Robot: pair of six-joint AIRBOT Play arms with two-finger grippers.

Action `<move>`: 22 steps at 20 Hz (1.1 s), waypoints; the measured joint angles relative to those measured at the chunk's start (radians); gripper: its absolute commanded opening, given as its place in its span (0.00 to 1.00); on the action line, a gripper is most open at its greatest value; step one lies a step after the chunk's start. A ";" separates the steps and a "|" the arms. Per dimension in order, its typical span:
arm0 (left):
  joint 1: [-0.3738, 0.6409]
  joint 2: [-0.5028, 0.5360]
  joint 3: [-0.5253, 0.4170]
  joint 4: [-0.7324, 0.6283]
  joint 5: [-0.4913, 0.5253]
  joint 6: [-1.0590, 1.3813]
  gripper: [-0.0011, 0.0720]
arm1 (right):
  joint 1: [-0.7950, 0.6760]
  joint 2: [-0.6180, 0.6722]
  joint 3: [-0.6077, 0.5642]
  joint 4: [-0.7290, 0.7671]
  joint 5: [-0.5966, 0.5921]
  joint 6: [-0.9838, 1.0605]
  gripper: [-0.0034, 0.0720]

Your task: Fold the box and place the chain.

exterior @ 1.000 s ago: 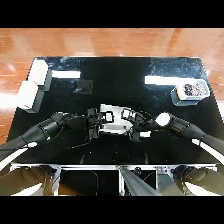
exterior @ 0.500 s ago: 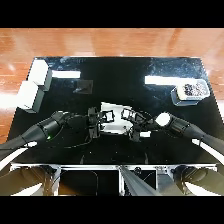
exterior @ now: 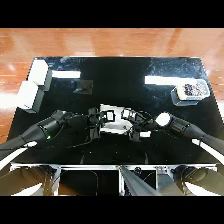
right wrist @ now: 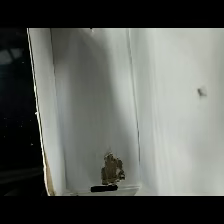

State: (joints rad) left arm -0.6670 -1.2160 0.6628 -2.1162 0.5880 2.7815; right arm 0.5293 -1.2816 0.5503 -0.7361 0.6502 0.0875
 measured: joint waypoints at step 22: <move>0.576 0.095 0.005 0.043 0.364 -0.813 0.04 | 0.000 0.000 0.000 -0.002 -0.001 -0.001 0.73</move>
State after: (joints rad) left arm -0.0906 -1.1206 0.6682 -2.0731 0.9520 1.9682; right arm 0.5293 -1.2816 0.5507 -0.7376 0.6491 0.0864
